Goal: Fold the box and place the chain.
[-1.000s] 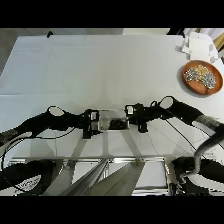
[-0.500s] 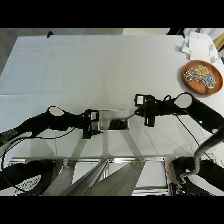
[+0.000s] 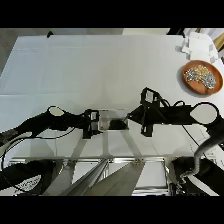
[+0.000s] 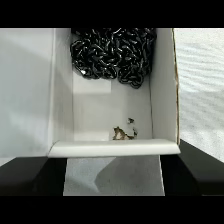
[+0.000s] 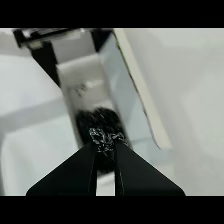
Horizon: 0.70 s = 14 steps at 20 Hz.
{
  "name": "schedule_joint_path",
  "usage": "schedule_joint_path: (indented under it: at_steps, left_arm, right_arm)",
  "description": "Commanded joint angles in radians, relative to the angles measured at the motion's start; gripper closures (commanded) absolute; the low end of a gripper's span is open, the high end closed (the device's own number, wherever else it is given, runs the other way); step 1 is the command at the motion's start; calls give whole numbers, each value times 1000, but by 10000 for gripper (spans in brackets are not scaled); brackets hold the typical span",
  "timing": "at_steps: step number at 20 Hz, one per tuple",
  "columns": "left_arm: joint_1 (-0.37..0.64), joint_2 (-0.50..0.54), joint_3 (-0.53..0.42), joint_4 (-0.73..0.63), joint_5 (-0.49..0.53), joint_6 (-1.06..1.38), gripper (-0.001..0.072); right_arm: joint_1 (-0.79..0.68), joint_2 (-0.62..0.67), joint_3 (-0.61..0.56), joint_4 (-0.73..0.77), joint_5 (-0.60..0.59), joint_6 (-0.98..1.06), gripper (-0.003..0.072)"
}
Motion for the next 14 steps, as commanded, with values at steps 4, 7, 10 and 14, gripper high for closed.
schedule_joint_path:
  at_steps: [4, 7, 10, 14]
  left_arm:
    - [1, 0, 0, 0, 0, 0, 455]
    - [1, 0, 0, 0, 0, 0, 455]
    - [1, 0, 0, 0, 0, 0, 455]
    - [1, 0, 0, 0, 0, 0, 455]
  right_arm:
    - [189, -151, 0, 77, -256, 118, 601]
    - [197, -232, 0, 74, -277, 148, 564]
    - [197, -248, 2, 76, -271, 149, 476]
    - [196, -223, 35, 58, -193, 149, 405]
